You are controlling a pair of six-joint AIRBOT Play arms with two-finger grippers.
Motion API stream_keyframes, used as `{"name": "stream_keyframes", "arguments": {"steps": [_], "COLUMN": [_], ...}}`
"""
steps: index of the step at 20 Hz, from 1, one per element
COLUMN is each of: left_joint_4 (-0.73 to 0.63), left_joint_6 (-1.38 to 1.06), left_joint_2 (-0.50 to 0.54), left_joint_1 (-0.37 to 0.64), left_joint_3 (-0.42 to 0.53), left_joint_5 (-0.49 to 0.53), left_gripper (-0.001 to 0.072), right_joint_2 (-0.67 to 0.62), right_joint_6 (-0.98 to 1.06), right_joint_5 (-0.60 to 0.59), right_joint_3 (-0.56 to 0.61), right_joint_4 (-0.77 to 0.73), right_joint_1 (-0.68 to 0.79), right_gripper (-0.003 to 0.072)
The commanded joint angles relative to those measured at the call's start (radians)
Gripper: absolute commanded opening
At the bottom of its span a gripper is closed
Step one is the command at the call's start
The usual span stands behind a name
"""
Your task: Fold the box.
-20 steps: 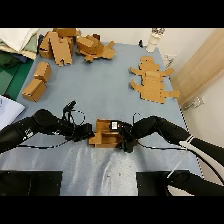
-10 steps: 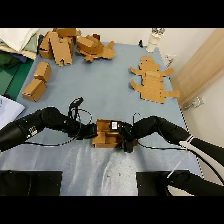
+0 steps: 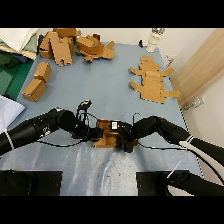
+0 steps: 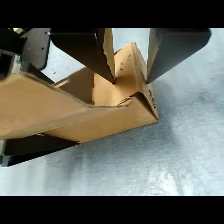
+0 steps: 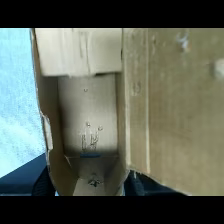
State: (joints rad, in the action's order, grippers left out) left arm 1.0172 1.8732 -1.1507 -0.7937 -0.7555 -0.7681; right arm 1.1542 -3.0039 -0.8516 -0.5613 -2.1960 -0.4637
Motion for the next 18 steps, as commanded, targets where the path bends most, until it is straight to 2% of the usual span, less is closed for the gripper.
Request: {"name": "stream_keyframes", "arguments": {"steps": [1,6,10,14,18], "left_joint_4": [0.049,0.134,0.127,0.095,0.087], "left_joint_6": [0.077,0.187,0.184,0.185,0.140], "left_joint_2": [-0.026,-0.029,-0.026,-0.026,-0.026], "left_joint_1": [-0.029,-0.042,-0.042,-0.042,-0.042], "left_joint_3": [-0.047,-0.056,-0.056,-0.056,-0.056], "left_joint_5": [0.006,-0.010,-0.020,0.033,0.016], "left_gripper": [0.0282,0.0282,0.0284,0.0284,0.0287], "right_joint_2": [0.000,0.000,0.000,0.000,0.000], "right_joint_6": [0.001,0.001,0.001,0.001,0.001], "right_joint_5": [0.000,-0.001,-0.007,-0.007,-0.007], "right_joint_3": [0.001,0.001,0.001,0.001,0.000], "right_joint_4": [0.000,0.000,0.000,0.000,0.000], "right_joint_1": [0.000,0.000,0.000,0.000,0.000], "right_gripper": [0.0463,0.0463,0.0463,0.0463,0.0463]}}
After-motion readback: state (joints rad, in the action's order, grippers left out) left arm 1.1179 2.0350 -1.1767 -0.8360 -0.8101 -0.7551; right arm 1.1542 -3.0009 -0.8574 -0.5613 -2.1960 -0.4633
